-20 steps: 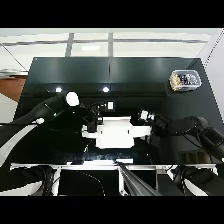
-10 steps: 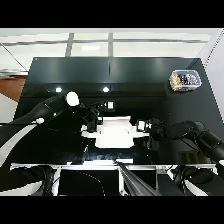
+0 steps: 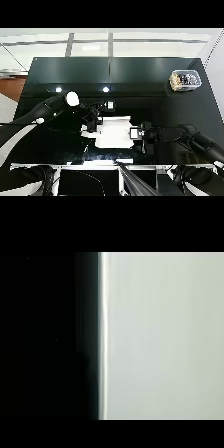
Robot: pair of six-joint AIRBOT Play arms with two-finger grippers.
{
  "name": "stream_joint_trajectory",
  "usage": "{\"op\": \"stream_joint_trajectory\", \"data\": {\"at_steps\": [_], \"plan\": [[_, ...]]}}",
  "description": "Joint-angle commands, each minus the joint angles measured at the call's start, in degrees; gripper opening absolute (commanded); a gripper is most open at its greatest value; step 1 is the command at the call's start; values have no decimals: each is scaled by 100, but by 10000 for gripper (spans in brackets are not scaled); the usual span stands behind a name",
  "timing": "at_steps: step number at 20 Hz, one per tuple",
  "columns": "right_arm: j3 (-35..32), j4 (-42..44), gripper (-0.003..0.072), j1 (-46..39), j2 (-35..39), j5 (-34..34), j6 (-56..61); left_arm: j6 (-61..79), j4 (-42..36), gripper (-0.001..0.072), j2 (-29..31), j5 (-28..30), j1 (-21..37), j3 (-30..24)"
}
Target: Fold the box and place the chain.
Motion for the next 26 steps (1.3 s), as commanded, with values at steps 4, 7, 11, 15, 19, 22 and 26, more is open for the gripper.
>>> {"op": "stream_joint_trajectory", "data": {"at_steps": [4, 7, 11, 15, 19, 22, 26], "plan": [[9, 15, 693, 424, -199, 358, -22, 0, 0, 31, -2, 4, 2, 4], [9, 96, 693, 603, -271, 514, -22, 0, 0, 31, -2, 2, 2, 4], [31, 323, 692, 765, -328, 743, 170, 0, 0, 31, -2, 2, 2, 4], [125, 240, 693, 658, -326, 883, 828, 0, -2, 31, -2, 2, 2, 4], [286, 234, 692, 461, -297, 911, 931, 0, -2, 31, -2, 0, 2, 4], [463, 181, 693, 275, -297, 962, 944, 0, -2, 31, -2, 0, 2, 4], [494, 129, 693, 96, -297, 994, 940, 0, -2, 31, -2, 48, 2, 4]]}}
